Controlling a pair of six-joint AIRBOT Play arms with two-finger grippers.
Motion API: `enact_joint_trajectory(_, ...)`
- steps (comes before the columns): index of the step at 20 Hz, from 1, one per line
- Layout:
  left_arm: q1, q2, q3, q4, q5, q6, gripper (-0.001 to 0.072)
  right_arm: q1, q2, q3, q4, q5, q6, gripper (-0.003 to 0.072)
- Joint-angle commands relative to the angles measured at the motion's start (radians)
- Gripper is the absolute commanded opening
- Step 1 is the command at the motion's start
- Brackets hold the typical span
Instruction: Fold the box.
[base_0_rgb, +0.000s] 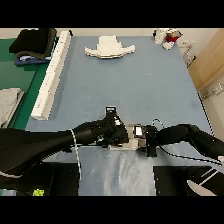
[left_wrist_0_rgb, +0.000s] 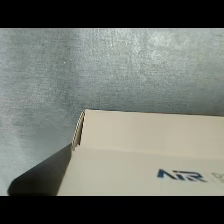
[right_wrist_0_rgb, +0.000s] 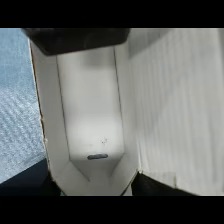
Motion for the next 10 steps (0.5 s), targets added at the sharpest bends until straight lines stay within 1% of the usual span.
enact_joint_trajectory(1,-0.003,-0.011,0.011,0.017,-0.011,-0.011,0.0342,0.000,0.001,0.001,0.000,0.000,0.000,0.0515)
enact_joint_trajectory(3,-0.003,-0.011,0.011,0.019,-0.013,-0.015,0.0334,0.000,0.001,0.000,0.000,0.000,0.000,0.0516)
enact_joint_trajectory(4,-0.003,-0.011,0.011,0.019,-0.019,-0.029,0.0080,0.001,0.001,0.000,0.000,0.000,0.000,0.0515)
enact_joint_trajectory(5,-0.003,-0.011,0.011,0.019,-0.018,-0.023,0.0013,0.000,0.001,0.000,0.000,0.000,0.000,0.0516)
enact_joint_trajectory(10,-0.003,-0.011,0.011,0.019,-0.042,-0.023,0.0013,0.000,0.001,0.001,0.000,0.000,0.000,0.0515)
